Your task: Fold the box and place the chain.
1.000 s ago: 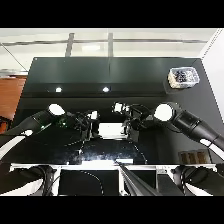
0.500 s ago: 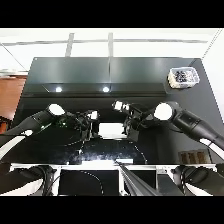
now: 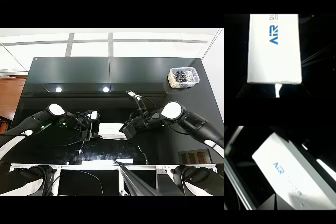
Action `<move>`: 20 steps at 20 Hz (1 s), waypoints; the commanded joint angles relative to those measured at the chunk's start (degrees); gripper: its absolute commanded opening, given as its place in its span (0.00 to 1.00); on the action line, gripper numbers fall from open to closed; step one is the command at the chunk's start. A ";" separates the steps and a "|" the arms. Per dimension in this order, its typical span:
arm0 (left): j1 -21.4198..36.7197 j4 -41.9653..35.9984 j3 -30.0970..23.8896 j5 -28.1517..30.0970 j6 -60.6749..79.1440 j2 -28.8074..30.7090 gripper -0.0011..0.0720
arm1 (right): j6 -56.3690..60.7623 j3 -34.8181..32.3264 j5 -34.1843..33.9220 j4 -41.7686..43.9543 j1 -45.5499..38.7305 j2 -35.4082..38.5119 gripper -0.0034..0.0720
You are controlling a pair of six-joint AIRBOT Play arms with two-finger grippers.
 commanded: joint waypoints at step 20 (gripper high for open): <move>0.74 5.77 1.66 -0.13 -7.15 5.66 0.99 | 6.93 10.34 4.76 -12.33 -15.04 5.77 0.10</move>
